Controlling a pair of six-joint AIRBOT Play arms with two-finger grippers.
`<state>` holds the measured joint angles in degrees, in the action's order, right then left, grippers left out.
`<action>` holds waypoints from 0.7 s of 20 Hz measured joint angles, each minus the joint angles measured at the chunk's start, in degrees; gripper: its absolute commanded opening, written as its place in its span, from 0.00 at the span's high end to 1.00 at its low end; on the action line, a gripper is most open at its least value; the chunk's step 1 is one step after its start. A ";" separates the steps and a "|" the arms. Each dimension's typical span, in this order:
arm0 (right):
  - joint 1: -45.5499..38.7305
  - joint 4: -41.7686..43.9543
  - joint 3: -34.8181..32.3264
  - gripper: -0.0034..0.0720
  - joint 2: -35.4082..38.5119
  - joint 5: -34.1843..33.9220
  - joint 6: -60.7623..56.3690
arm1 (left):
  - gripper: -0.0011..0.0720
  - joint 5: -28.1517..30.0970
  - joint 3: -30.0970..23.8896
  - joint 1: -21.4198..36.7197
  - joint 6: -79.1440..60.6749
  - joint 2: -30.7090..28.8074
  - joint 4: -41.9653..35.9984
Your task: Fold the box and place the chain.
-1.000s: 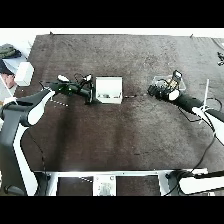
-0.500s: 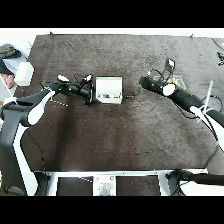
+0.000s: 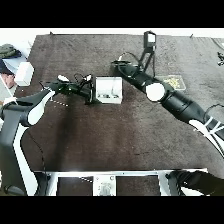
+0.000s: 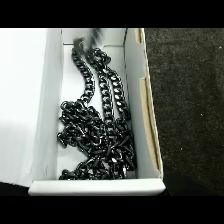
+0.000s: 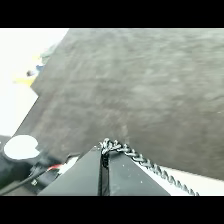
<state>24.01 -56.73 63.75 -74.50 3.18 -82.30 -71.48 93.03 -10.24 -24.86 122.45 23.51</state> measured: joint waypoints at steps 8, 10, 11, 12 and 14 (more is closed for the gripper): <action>1.95 0.09 0.44 0.57 -8.81 4.79 0.15 | 0.43 0.00 0.00 0.00 0.02 0.00 0.00; -0.15 -1.07 -0.07 0.67 -8.87 6.80 0.11 | 0.43 0.00 0.00 0.00 0.02 0.00 0.00; -1.44 -1.86 -0.76 0.66 -8.22 8.11 0.09 | 0.43 0.00 0.00 0.00 0.02 0.00 0.00; -3.13 -2.71 -1.92 0.66 -7.08 9.16 0.11 | 0.43 0.00 0.00 0.00 0.02 0.00 0.00; -7.50 -3.91 -5.42 0.66 -4.31 10.86 0.09 | 0.43 -0.02 0.00 0.00 0.02 0.00 0.00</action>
